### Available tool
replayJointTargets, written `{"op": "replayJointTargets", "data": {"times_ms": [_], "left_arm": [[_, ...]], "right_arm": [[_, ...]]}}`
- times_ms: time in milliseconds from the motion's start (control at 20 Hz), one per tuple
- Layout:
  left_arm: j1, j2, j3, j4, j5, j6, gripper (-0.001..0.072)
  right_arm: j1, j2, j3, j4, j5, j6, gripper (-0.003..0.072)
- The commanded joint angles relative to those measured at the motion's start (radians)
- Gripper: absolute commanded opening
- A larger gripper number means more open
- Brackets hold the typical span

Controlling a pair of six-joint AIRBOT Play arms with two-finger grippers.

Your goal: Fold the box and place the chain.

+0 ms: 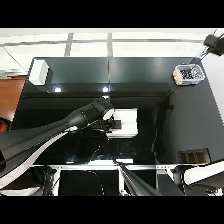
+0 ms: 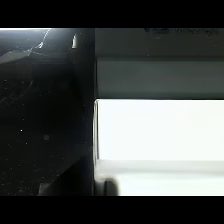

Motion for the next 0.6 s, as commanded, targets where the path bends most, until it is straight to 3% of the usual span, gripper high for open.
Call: {"op": "replayJointTargets", "data": {"times_ms": [0, 250, 550], "left_arm": [[0.001, 0.000, 0.000, 0.000, 0.000, 0.000, 0.0029], [0.001, 0.000, 0.000, 0.000, 0.000, 0.000, 0.0028], [0.001, 0.000, 0.000, 0.000, 0.000, 0.000, 0.0028]], "right_arm": [[-0.016, 0.154, 0.000, 0.186, 0.014, -0.087, 0.0019], [-0.016, 0.389, 0.000, 0.261, -0.021, -0.120, 0.0018], [-0.015, 0.575, 0.000, 0.303, -0.062, -0.133, 0.0019]]}}
